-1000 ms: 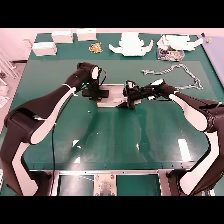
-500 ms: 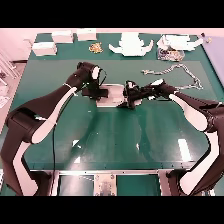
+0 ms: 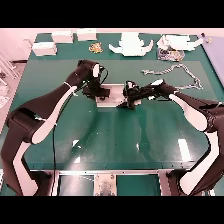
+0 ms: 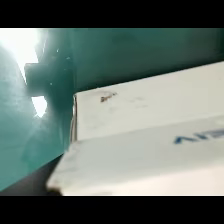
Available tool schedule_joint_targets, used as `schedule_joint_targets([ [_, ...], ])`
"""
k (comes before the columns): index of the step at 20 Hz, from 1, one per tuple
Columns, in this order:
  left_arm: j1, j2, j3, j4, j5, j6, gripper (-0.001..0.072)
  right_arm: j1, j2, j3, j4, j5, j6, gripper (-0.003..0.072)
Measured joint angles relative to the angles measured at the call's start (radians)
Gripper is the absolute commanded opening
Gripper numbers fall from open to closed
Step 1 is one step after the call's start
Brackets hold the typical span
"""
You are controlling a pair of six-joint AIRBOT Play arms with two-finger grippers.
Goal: Fold the box and place the chain.
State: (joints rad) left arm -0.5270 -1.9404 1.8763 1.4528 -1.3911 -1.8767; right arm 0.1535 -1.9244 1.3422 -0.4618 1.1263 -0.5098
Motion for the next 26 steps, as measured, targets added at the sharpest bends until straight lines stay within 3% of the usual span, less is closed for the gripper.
schedule_joint_targets([
  [6, 0.021, 0.009, 0.088, -0.014, -0.163, 0.129, 0.0505, 0.000, 0.000, 0.000, 0.000, 0.001, 0.001, 0.0584],
  [15, 0.107, 0.119, 0.108, -0.115, -0.246, 0.367, 0.0506, 0.000, 0.000, 0.000, 0.000, 0.001, 0.001, 0.0583],
  [20, 0.222, 0.135, -0.037, -0.290, -0.184, 0.646, 0.0504, 0.000, 0.000, 0.000, 0.000, 0.001, 0.001, 0.0583],
  [23, 0.320, 0.137, -0.172, -0.486, -0.131, 0.949, 0.0503, 0.000, 0.000, 0.000, 0.001, 0.001, 0.001, 0.0583],
  [26, 0.377, 0.138, -0.251, -0.591, -0.066, 1.266, 0.0509, 0.000, 0.000, 0.000, 0.001, 0.001, 0.001, 0.0584],
])
